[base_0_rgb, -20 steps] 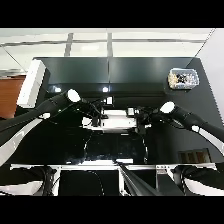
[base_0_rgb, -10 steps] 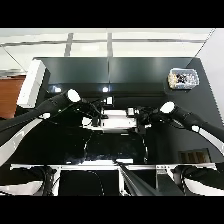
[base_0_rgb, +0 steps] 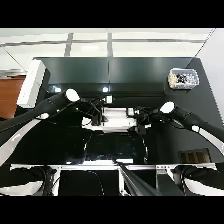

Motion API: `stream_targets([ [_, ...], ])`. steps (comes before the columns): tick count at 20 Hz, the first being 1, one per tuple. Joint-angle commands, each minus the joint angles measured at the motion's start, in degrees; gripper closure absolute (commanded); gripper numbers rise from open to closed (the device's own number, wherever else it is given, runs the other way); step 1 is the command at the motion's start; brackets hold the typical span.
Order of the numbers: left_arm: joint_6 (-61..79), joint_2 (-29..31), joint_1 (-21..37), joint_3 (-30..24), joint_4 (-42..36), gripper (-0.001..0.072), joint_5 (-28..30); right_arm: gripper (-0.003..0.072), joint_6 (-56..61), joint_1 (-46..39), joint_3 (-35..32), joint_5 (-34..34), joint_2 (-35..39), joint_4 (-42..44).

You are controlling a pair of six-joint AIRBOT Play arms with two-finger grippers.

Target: Fold the box and place the chain.

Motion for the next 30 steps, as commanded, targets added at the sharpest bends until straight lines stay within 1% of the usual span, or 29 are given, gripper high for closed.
stream_targets([
  [1, -8.09, 4.79, 0.33, 0.07, 5.4, 0.0156, -0.74, 0.016, 0.0, 0.02, -0.02, -0.26, -0.07, -0.35],
  [2, -12.66, 7.02, 0.72, 0.07, 9.03, 0.0123, -1.75, 0.016, 0.0, 0.02, -0.02, -0.24, -0.07, -0.37],
  [3, -17.84, 9.25, 1.31, 0.07, 13.18, 0.0123, -3.78, 0.0265, -0.02, 0.02, -0.02, -0.2, -0.07, -0.39],
  [4, -22.6, 11.23, 2.14, 0.07, 16.48, 0.0123, -6.51, 0.0334, -0.02, 0.02, -0.02, -0.2, -0.07, -0.39],
  [5, -27.19, 13.16, 3.3, 0.07, 18.45, 0.0127, -10.54, 0.0332, -0.02, 0.02, -0.02, -0.2, -0.07, -0.39],
  [6, -30.62, 14.53, 4.44, 0.07, 18.58, 0.0131, -14.47, 0.0332, -0.02, 0.04, -0.02, -0.2, -0.07, -0.39],
  [7, -33.68, 15.45, 5.4, 0.07, 18.01, 0.0207, -18.36, 0.0332, -0.02, 0.04, -0.02, -0.2, -0.07, -0.39],
  [8, -35.3, 15.76, 6.19, 0.04, 16.22, 0.0404, -22.6, 0.0332, -0.02, 0.04, -0.02, -0.2, -0.07, -0.39],
  [9, -35.36, 15.54, 6.67, -0.22, 12.57, 0.0643, -26.43, 0.0332, -0.02, 0.04, -0.02, -0.22, -0.07, -0.39],
  [10, -35.21, 15.04, 6.75, -0.92, 7.63, 0.0686, -29.03, 0.0332, -0.02, 0.04, -0.02, -0.22, -0.07, -0.39],
  [11, -35.19, 14.34, 6.51, -2.29, 2.05, 0.0686, -29.81, 0.0332, -0.02, 0.04, -0.02, -0.22, -0.07, -0.39],
  [12, -35.21, 13.68, 5.97, -3.8, -2.03, 0.0687, -27.96, 0.0332, -0.02, 0.04, -0.02, -0.22, -0.07, -0.37],
  [13, -35.21, 13.05, 5.2, -5.42, -5.25, 0.0687, -23.93, 0.0333, -0.02, 0.04, -0.02, -0.22, -0.07, -0.39],
  [15, -35.21, 11.76, 4.31, -7.34, -9.07, 0.0686, -15.12, 0.0332, -0.02, 0.04, -0.02, -0.22, -0.07, -0.37],
  [17, -35.3, 10.6, 4.59, -7.48, -13.35, 0.0687, -7.52, 0.0332, -0.02, 0.04, -0.02, -0.2, -0.07, -0.33],
  [19, -35.28, 9.42, 4.72, -7.45, -21.05, 0.0687, 0.39, 0.0332, -0.02, 0.04, -0.02, -0.17, -0.07, -0.31],
  [20, -35.26, 8.66, 4.7, -7.45, -24.0, 0.0687, 3.26, 0.0333, -0.02, 0.04, -0.02, -0.17, -0.07, -0.28],
  [21, -35.26, 7.89, 4.68, -7.43, -24.76, 0.0687, 4.52, 0.0332, -0.02, 0.04, -0.02, -0.2, -0.07, -0.28],
  [25, -35.28, 4.74, 4.7, -7.43, -24.33, 0.0688, 5.16, 0.0332, -0.02, 0.04, -0.02, -0.17, -0.07, -0.28],
  [30, -35.19, 2.86, 4.7, -7.43, -22.71, 0.0688, 8.7, 0.0332, -0.02, 0.04, -0.02, -0.2, -0.07, -0.22],
])
